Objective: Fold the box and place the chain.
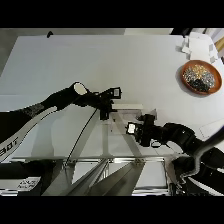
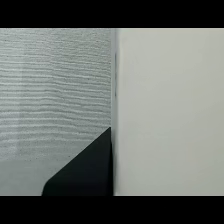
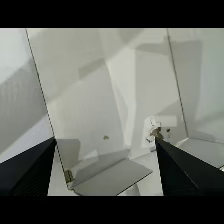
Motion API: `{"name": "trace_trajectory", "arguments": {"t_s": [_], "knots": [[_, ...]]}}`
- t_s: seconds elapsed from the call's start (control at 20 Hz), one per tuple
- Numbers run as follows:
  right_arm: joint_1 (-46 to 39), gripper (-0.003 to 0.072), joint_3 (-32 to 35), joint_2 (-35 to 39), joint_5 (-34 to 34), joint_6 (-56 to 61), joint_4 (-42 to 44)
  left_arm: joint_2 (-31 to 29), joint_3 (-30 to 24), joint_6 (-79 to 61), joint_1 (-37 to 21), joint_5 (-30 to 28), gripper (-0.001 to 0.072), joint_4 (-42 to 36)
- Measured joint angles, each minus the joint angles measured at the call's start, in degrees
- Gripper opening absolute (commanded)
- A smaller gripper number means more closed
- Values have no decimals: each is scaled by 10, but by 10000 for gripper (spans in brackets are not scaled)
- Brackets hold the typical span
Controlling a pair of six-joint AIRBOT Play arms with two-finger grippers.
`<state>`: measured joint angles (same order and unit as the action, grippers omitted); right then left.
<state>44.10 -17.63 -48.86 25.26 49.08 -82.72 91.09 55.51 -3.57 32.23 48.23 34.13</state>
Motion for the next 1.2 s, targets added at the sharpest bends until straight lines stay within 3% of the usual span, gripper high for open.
{"name": "trace_trajectory", "arguments": {"t_s": [0.4,1.2], "knots": [[-56,688,0,0,-17,-11,10,0,0,0,0,0,12,0],[-152,684,-1,5,-37,-253,197,0,0,0,0,0,12,0]]}}
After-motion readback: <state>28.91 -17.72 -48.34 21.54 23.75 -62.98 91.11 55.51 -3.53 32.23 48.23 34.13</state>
